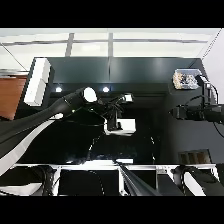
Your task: Fold the box and place the chain.
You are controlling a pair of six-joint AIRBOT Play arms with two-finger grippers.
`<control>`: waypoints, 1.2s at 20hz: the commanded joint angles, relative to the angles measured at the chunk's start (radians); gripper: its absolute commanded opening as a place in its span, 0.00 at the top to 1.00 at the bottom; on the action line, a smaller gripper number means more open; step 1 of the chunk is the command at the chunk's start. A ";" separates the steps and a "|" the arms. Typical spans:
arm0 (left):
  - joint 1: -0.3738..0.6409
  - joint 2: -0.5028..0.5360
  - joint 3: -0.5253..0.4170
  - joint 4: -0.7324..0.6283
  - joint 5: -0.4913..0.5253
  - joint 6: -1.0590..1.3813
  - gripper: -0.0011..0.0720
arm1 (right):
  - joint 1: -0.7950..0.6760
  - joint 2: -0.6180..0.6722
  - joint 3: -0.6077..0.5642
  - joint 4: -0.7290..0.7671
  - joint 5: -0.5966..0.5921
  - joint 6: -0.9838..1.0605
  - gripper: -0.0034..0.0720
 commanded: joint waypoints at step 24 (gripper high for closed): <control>0.111 0.233 0.017 0.652 -0.181 -0.763 0.54 | 0.000 0.001 -0.005 0.000 -0.037 -0.002 0.94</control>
